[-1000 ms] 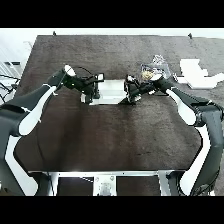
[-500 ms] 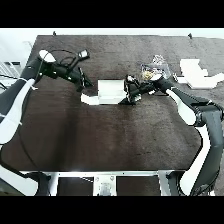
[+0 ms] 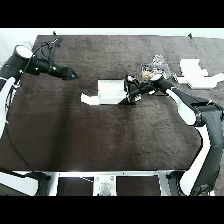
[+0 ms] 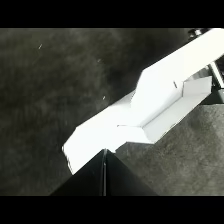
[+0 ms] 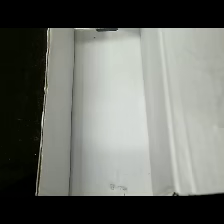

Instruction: Fold the box and place the chain.

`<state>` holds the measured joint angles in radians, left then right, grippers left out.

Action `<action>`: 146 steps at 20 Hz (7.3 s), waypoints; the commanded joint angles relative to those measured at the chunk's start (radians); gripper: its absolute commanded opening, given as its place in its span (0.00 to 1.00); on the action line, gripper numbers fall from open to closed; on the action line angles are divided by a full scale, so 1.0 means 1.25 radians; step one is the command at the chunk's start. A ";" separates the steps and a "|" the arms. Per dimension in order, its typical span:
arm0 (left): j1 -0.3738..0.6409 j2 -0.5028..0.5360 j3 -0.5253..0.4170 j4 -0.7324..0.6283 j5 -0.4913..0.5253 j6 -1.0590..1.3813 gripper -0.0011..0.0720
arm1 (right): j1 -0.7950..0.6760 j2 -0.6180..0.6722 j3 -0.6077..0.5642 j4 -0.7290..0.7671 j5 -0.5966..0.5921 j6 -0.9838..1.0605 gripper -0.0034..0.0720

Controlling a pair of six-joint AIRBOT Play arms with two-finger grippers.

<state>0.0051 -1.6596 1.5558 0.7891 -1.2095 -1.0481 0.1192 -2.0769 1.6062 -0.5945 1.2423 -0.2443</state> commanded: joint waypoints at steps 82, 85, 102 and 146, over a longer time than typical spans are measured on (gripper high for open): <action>-0.179 -0.062 -0.199 -0.215 0.249 -0.031 0.59 | 0.000 0.000 0.000 0.000 0.000 0.000 0.83; -0.185 -0.061 -0.199 -0.197 0.262 -0.063 0.59 | 0.000 0.000 0.000 0.000 0.000 0.000 0.83; -0.296 -0.062 -0.079 0.185 0.278 -0.424 0.59 | 0.000 0.000 0.000 0.000 0.000 0.000 0.83; -0.421 -0.255 0.261 0.602 -0.060 -0.800 0.60 | 0.000 0.000 0.000 0.000 0.000 0.000 0.83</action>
<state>-0.5209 -1.9705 1.8744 1.5005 -1.2507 -2.0426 0.1192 -2.0769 1.6062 -0.5941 1.2419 -0.2432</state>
